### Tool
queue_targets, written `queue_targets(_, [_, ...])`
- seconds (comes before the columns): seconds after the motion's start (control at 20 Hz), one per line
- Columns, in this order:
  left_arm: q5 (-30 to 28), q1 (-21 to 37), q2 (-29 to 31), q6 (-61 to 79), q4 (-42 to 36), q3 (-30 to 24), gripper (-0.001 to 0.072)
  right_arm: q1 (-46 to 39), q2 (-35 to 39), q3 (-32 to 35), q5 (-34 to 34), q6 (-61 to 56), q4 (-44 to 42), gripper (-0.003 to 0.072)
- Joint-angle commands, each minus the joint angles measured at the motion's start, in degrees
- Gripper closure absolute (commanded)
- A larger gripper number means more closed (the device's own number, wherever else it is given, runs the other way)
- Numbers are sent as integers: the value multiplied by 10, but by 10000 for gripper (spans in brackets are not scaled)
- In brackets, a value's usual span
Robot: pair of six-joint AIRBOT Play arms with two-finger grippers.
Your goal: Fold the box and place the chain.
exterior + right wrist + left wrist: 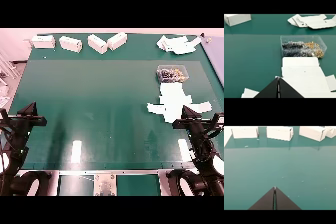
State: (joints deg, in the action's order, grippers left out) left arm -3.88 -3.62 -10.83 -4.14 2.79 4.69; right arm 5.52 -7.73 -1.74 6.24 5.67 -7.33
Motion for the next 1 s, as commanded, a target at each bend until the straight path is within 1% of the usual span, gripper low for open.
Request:
queue_targets(0.0, [0, 0, 0, 0, 0, 1, 690, 0, 0, 0, -2, 0, 0, 674])
queue_targets(0.2, [0, 0, 0, 0, 0, 1, 690, 0, 0, -9, 3, 3, 1, 674])
queue_targets(0.25, [0, 0, 0, 0, 0, 1, 690, 0, -2, -21, 6, 9, 1, 645])
queue_targets(0.3, [0, 0, 0, 0, 0, 1, 690, 0, -11, -39, 24, 9, 1, 609])
queue_targets(0.35, [0, 0, 0, 0, 0, 1, 690, 0, -26, -59, 38, 20, 0, 603])
queue_targets(0.45, [0, 0, 0, 0, 0, 1, 690, -1, -78, -105, 66, 42, 0, 600])
queue_targets(0.6, [0, 0, 0, 0, 0, 1, 690, -28, -184, -177, 63, 56, -2, 591])
queue_targets(0.75, [0, 0, 0, 0, 0, 1, 690, -75, -256, -242, 31, 56, -2, 591])
queue_targets(0.85, [0, 0, 0, 0, 0, 1, 690, -127, -291, -278, 3, 55, -2, 591])
queue_targets(0.9, [0, 0, 0, 0, 0, 1, 690, -160, -311, -295, -32, 52, -2, 592])
queue_targets(0.95, [0, 0, 0, 1, 0, 1, 690, -198, -335, -314, -82, 45, -2, 592])
